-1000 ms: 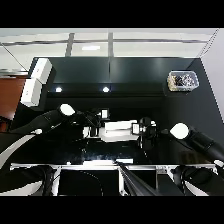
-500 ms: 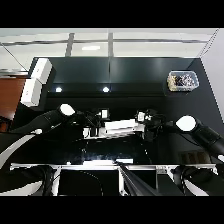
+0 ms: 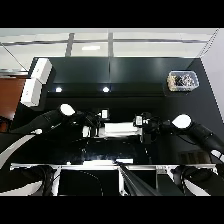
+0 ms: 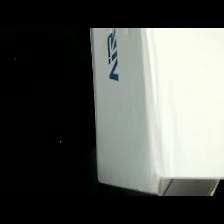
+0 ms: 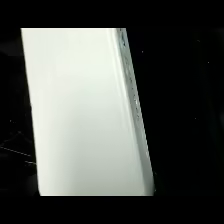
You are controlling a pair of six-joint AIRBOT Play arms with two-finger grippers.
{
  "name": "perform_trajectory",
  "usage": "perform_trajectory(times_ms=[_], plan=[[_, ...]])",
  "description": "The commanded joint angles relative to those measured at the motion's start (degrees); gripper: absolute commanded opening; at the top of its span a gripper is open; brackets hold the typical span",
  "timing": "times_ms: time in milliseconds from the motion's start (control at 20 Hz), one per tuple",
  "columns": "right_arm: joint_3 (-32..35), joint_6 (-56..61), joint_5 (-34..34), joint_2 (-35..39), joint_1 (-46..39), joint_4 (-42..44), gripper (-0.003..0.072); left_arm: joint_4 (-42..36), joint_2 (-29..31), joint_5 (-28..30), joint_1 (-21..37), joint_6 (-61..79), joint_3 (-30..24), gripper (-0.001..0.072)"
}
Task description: Fold the box and place the chain.
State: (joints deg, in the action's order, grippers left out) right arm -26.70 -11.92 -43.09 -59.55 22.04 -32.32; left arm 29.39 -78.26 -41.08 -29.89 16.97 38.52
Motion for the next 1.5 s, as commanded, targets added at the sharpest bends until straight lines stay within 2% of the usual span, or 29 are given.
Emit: perform_trajectory(times_ms=[0, 250, 500, 800, 1450], plan=[[0.6, -5.6, -0.3, -1.8, 0.0, 2.1, 0.0653, 0.0, 0.0, 0.1, 0.0, -0.1, 0.0, 0.0028], [0.6, -7.5, -0.2, -5.1, -2.4, 2.7, 0.0653, 0.0, 0.0, 0.1, 0.0, -0.1, 0.0, 0.0028], [0.6, -7.6, 0.0, -7.8, -0.9, 4.9, 0.0652, 0.0, 0.0, 0.1, 0.0, -0.1, 0.0, 0.0028], [0.5, -4.5, 1.1, -8.0, -0.9, 0.6, 0.0652, 0.0, 0.0, 0.1, 0.0, -0.1, 0.0, 0.0028], [0.5, -4.4, 1.4, -8.0, -0.8, 0.5, 0.0622, 0.0, 0.0, 0.1, 0.0, -0.1, 0.0, 0.0028]])
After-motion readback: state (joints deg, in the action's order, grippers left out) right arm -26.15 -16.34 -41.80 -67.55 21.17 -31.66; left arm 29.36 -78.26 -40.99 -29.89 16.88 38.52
